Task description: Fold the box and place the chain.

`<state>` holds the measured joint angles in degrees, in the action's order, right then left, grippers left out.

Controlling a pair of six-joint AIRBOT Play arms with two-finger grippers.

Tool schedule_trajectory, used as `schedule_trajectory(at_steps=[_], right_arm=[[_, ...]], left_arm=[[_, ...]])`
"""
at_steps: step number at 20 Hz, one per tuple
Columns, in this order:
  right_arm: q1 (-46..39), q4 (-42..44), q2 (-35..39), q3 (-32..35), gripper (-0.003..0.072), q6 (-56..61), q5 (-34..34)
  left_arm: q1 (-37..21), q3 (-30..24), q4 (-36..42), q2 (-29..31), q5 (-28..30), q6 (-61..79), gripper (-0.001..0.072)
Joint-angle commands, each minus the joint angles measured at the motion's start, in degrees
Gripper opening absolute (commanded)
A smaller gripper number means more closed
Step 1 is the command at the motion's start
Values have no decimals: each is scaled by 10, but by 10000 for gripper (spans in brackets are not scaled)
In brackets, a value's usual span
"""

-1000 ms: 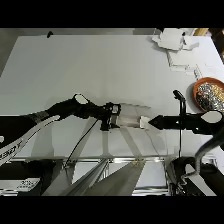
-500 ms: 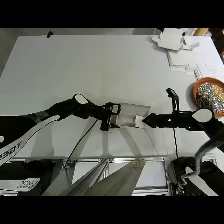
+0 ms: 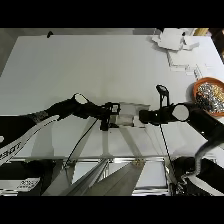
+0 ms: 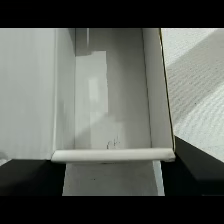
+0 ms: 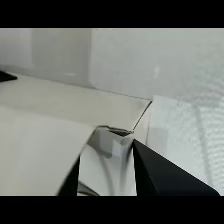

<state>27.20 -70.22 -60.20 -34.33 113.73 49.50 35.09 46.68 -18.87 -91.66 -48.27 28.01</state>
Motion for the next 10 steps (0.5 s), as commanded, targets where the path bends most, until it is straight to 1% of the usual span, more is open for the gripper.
schedule_trajectory(at_steps=[1, 3, 5, 8, 10], right_arm=[[49, -109, -47, -40, 340, 148, 33], [64, -135, -66, -56, 340, 178, 57], [74, -140, -85, -68, 340, 185, 83], [86, -149, -101, -75, 339, 208, 93], [89, -161, -107, -77, 339, 221, 115]], left_arm=[[0, 0, 0, 0, 0, 0, 432], [0, 0, 0, 0, 0, 1, 432], [0, 0, 0, 0, 0, 0, 432], [0, 0, 0, 0, 0, 0, 432], [0, 0, 0, 0, 0, 0, 432]])
